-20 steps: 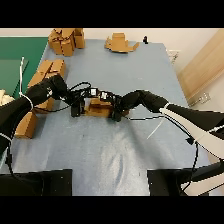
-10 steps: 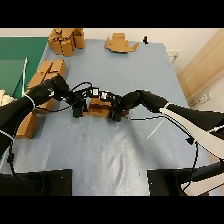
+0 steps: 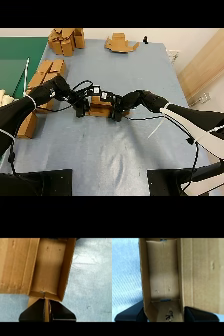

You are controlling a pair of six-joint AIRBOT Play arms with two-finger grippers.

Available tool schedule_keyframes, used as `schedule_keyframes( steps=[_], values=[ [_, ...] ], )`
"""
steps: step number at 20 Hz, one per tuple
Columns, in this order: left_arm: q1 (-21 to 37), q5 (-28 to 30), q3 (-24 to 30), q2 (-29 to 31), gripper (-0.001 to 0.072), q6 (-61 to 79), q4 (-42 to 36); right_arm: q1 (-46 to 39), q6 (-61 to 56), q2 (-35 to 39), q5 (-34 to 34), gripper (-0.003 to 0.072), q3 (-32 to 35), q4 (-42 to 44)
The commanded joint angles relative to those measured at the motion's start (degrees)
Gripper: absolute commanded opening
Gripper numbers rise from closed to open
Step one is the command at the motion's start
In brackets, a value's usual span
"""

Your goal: Fold the box.

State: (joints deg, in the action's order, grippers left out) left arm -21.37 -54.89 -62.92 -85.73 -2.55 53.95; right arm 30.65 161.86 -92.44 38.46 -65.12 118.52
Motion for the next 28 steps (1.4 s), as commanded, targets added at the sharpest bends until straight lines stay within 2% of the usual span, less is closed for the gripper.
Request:
schedule_keyframes(
  steps=[1,8,9,10,20,28],
  values=[
    [-0.79,0.44,-0.04,-0.04,0.0083,0.24,-1.38,0.02,0.0,0.02,0.0,0.0405,-0.04,0.02],
    [-1.16,0.5,-0.04,-1.51,0.0089,0.24,-1.92,0.02,-0.02,0.02,0.0,0.0406,-0.04,0.02],
    [-1.16,0.92,-0.04,-1.51,0.0213,0.22,-2.56,0.02,-0.02,0.02,0.0,0.0406,-0.04,0.02],
    [-1.16,1.57,-0.04,-1.51,0.0305,0.2,-3.5,0.02,-0.02,0.02,0.0,0.0406,-0.04,0.02],
    [-1.16,0.46,-0.04,-1.51,0.0304,4.7,-11.08,0.02,-0.02,0.02,0.02,0.0405,-0.04,0.02],
    [-1.16,0.72,-0.04,-1.51,0.0304,7.3,-11.61,0.02,0.0,0.02,0.0,0.0405,-0.04,0.0]
  ],
)
